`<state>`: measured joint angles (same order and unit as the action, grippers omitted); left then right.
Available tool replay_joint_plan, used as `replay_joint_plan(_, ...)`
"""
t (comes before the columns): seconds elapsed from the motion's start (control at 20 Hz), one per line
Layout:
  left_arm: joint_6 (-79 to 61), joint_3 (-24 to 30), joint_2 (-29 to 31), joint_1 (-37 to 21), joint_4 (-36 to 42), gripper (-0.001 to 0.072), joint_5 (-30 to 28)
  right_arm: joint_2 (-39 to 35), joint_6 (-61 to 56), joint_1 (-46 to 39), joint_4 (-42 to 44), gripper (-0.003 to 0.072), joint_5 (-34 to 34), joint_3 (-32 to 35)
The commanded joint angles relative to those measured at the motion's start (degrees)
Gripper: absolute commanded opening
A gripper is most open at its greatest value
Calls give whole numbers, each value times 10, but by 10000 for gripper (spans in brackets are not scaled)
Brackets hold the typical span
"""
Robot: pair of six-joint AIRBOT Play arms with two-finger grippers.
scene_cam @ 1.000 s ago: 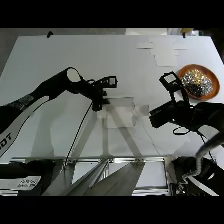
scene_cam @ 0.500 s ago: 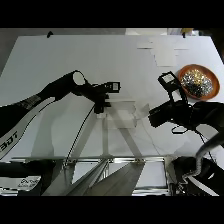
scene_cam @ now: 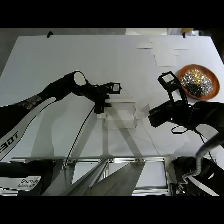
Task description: Fold the box and place the chain.
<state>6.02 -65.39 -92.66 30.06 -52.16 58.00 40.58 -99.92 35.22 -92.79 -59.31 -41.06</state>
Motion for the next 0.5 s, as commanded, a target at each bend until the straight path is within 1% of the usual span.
replay_joint_plan(0.0,0,0,0,0,-2,12,3,0,3,1,0,358,3,0)
replay_joint_plan(0.05,0,0,0,0,-2,12,3,0,22,1,3,334,5,0)
replay_joint_plan(0.1,0,0,0,0,-2,12,3,0,49,1,10,264,7,0)
replay_joint_plan(0.15,0,0,0,0,-2,12,3,0,83,1,20,215,11,0)
replay_joint_plan(0.25,0,0,0,0,-2,12,3,0,153,1,48,141,20,0)
replay_joint_plan(0.35,0,0,0,0,-2,12,3,0,213,1,88,18,17,0)
replay_joint_plan(0.45,0,0,0,0,-2,12,3,0,304,1,159,18,14,0)
